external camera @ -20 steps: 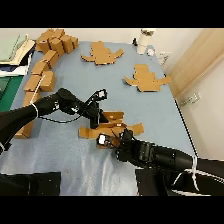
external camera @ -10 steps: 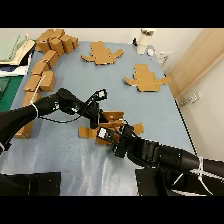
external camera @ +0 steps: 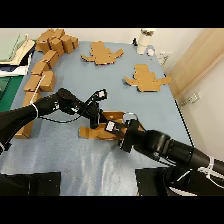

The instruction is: Fold the box.

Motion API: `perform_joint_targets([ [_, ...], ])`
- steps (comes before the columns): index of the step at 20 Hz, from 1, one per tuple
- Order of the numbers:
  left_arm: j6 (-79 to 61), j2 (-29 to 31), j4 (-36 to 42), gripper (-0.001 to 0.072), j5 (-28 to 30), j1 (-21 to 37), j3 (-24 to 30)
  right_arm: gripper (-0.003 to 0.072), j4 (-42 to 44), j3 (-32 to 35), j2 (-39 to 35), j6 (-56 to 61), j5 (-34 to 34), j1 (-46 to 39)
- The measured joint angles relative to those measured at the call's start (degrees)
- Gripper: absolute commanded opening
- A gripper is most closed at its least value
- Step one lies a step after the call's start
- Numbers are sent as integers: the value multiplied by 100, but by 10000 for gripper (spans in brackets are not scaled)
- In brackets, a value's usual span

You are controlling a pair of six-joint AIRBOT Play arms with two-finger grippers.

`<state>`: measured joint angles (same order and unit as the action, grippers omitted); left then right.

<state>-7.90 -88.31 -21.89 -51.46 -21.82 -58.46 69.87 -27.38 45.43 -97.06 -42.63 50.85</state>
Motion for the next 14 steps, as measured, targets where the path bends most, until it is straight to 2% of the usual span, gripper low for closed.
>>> perform_joint_targets([
  [8,0,0,0,13,-2,0,0,720,3099,7,-81,-4087,264,-1908],
  [11,0,0,0,13,-2,0,0,720,3775,-42,109,-5062,358,-2310],
  [14,0,0,0,12,-2,0,0,720,4079,-162,319,-5613,415,-2505],
])
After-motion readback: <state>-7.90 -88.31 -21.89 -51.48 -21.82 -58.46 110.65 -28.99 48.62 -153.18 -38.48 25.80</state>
